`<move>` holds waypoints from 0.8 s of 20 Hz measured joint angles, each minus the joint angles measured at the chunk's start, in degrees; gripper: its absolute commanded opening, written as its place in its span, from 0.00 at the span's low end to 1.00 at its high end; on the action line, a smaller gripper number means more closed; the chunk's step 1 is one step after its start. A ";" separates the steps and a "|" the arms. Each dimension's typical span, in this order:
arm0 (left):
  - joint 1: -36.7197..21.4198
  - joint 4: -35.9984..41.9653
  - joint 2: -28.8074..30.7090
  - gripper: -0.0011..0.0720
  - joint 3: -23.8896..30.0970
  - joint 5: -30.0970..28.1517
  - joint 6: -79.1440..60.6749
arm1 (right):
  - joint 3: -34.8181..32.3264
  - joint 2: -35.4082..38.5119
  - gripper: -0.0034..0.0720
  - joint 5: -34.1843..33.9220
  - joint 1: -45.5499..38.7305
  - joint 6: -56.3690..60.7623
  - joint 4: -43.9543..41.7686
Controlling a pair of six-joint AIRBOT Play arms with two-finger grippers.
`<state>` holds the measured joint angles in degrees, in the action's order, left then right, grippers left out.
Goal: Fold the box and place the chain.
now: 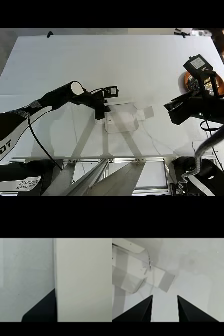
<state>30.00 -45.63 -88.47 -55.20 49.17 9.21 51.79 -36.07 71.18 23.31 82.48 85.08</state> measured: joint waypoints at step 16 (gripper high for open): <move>-0.26 -0.46 0.07 0.02 -0.04 3.19 -4.72 | 0.00 0.00 0.50 -0.07 0.00 0.00 0.02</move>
<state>29.74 -46.09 -88.40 -55.24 52.36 4.49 51.79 -36.07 71.11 23.31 82.48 85.10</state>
